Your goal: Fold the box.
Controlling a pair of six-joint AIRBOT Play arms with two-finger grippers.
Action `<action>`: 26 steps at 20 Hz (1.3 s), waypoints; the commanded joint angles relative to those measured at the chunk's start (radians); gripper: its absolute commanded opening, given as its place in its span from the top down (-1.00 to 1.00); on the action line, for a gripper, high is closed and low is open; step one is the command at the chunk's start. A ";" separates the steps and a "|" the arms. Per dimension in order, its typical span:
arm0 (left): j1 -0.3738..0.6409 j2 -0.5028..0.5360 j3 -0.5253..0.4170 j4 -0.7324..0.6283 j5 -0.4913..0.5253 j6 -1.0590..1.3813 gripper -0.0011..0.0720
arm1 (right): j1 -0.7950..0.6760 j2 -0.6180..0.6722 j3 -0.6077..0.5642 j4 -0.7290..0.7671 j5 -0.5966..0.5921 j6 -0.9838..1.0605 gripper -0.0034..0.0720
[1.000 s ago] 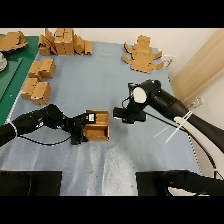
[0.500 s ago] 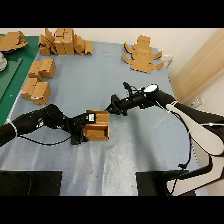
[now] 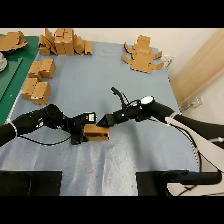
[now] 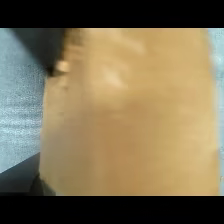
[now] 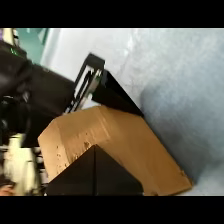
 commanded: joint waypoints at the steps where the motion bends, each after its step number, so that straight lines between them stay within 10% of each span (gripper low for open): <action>1: 0.001 0.001 0.000 0.000 -0.001 0.000 -0.14 | 0.058 0.161 -0.147 -0.111 -0.254 -0.139 0.90; 9: 0.001 0.001 0.000 0.000 0.000 0.000 -0.15 | 0.316 0.340 -0.144 -0.379 -0.565 -0.235 0.90; 13: 0.001 0.001 0.000 0.000 0.000 0.000 -0.15 | 0.356 0.443 -0.144 -0.481 -0.563 -0.236 -0.09; 26: 0.001 0.001 0.000 0.000 0.000 0.000 -0.15 | 0.402 0.336 -0.144 -0.561 -0.545 -0.396 -0.10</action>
